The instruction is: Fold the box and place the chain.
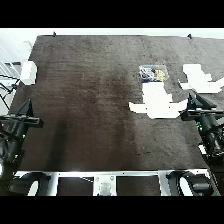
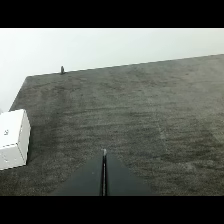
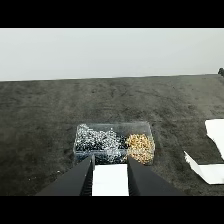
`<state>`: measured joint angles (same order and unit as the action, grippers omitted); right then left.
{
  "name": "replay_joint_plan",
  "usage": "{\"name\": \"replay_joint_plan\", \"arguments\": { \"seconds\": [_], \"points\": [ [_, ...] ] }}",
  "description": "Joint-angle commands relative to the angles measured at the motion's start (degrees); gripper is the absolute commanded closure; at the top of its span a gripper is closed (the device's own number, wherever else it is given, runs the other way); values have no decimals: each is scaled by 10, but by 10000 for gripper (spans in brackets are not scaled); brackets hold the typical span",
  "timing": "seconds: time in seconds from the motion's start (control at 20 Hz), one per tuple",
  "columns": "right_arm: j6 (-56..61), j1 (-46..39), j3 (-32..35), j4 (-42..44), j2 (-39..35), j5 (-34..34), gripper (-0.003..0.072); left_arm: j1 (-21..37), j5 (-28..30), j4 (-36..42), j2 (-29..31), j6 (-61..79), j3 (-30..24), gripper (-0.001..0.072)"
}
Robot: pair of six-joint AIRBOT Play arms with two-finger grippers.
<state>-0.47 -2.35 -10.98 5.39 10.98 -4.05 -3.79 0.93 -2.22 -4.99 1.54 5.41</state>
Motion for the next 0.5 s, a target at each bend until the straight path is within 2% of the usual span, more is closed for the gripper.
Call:
{"name": "replay_joint_plan", "arguments": {
  "seconds": [0.0, 0.05, 0.15, 0.2, 0.25, 0.35, 0.45],
  "points": [
    [0, 0, 0, 0, 0, 0, 413, 0, 0, 0, 0, 0, 1, 690],
    [3, 0, 0, 2, 0, 0, 395, 0, 0, 0, 0, 0, 1, 691],
    [16, 0, -5, -1, 0, -4, 189, 0, 0, 0, 0, 0, 1, 691],
    [13, 0, -10, 0, 0, -3, 148, 0, 0, 0, 0, 0, 1, 691],
    [13, 0, -21, -1, 1, 6, 150, 0, 0, 0, 0, 0, 1, 691],
    [13, -1, -50, 0, 25, 69, 161, 0, 0, 0, 0, 0, 1, 690],
    [14, -20, -94, 0, 89, 90, 169, 0, -1, 0, 0, 0, 1, 691]
  ]
}}
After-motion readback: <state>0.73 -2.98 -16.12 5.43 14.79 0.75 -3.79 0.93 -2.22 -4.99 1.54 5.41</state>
